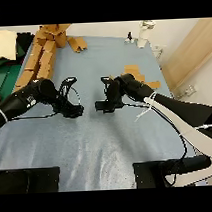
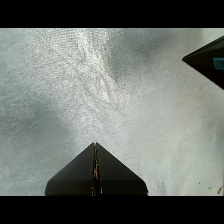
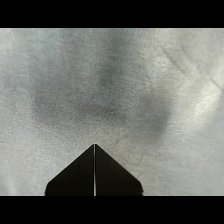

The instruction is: Fold the box.

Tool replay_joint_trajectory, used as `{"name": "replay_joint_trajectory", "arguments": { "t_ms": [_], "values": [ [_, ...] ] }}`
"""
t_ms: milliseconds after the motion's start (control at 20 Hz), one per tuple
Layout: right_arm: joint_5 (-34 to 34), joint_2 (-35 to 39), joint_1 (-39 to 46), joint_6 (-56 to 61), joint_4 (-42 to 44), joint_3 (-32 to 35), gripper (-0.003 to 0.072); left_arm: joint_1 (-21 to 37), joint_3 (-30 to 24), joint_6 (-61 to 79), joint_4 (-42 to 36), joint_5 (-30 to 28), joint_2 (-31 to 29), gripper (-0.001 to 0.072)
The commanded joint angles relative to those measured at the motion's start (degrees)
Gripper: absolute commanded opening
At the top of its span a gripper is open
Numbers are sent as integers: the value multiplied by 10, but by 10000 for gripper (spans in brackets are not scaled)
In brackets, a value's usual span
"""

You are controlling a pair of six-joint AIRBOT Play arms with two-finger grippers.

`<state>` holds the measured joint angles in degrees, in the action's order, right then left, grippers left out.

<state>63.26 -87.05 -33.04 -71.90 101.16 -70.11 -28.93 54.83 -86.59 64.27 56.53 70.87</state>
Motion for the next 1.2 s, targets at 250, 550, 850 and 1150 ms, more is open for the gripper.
{"name": "replay_joint_trajectory", "arguments": {
  "t_ms": [250,550,850,1150],
  "values": [
    [13,0,30,-2,-38,-9,357,0,0,0,0,0,0,12],
    [43,-2,256,-24,-179,-99,443,0,0,0,0,0,0,12],
    [-65,-76,503,-177,-26,-177,455,0,0,0,0,-26,0,13],
    [-94,-163,540,-226,10,-235,455,0,0,0,0,-56,0,12]
  ]
}}
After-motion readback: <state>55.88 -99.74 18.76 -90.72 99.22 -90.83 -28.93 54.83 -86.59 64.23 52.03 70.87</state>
